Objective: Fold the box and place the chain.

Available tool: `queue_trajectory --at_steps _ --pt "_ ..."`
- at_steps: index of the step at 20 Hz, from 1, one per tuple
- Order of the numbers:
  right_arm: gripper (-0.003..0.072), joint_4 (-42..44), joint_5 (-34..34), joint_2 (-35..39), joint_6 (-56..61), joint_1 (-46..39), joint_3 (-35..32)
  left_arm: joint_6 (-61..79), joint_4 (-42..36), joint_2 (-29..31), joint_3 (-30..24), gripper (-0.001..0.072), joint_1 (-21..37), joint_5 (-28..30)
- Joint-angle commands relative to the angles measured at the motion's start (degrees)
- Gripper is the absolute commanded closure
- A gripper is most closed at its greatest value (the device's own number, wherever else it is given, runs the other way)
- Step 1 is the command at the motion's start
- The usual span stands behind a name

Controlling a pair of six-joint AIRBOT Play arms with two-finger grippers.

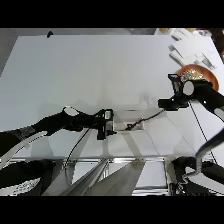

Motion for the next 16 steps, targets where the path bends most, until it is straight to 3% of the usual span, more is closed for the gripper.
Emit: queue_trajectory --at_steps 1,8,11,16 --pt "0.0674 1.8 4.8 9.8 -1.2 3.9 0.0 0.0 0.0 0.0 0.0 0.0639 0.0 0.0" --pt "0.0674 16.2 7.1 27.6 -1.1 14.1 0.0 0.0 0.0 0.0 0.0 0.0639 0.0 0.0" --pt "0.0673 19.8 3.9 29.1 -0.4 20.0 0.0 0.0 0.0 0.0 0.0 0.0639 0.0 0.0" --pt "0.0673 16.4 -5.0 28.3 5.6 28.2 0.0 0.0 0.0 0.0 0.0 0.0639 0.0 0.0"
